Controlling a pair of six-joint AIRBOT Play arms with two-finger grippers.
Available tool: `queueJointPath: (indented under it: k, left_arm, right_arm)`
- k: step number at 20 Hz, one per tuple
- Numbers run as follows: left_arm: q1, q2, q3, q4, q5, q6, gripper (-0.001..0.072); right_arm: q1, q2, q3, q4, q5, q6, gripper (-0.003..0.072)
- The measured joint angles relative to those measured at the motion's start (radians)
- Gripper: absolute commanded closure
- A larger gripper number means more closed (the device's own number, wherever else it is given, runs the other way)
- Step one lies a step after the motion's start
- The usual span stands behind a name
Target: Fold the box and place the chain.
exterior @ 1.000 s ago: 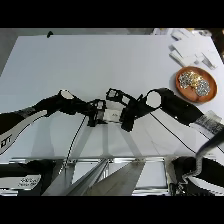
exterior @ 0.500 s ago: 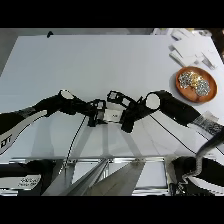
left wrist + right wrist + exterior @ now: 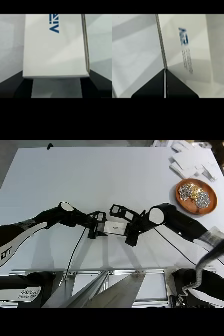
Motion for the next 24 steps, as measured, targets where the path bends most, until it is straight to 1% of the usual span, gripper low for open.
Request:
queueJointPath:
  k: [2,4,6,10,13,19,22,24]
  left_arm:
    - [0.000,0.000,0.000,0.000,0.000,0.000,0.0676]
    - [0.000,0.000,0.000,0.001,0.000,0.000,0.0676]
    - [0.000,0.000,0.000,0.002,0.000,0.001,0.0676]
    - [0.000,0.000,0.000,0.002,0.000,0.003,0.0676]
    - [0.000,0.000,0.000,0.002,0.000,0.003,0.0676]
    - [0.000,0.000,0.000,0.003,0.000,0.003,0.0676]
    - [0.000,0.000,0.000,0.003,0.000,0.003,0.0676]
    - [0.000,0.000,0.000,0.003,0.000,0.003,0.0676]
  right_arm:
    - [-0.024,0.041,0.001,-0.029,0.008,0.055,0.0671]
    - [-0.051,0.068,0.001,-0.063,0.043,0.112,0.0672]
    - [-0.084,0.087,0.000,-0.090,0.095,0.166,0.0672]
    - [-0.136,0.108,0.001,-0.105,0.138,0.220,0.0672]
    - [-0.146,0.112,0.000,-0.064,0.122,0.231,0.0671]
    - [-0.115,0.095,-0.025,-0.021,0.075,0.231,0.0671]
    - [-0.108,0.083,-0.030,-0.019,0.072,0.243,0.0672]
    - [-0.116,0.081,-0.031,-0.040,0.075,0.290,0.0672]
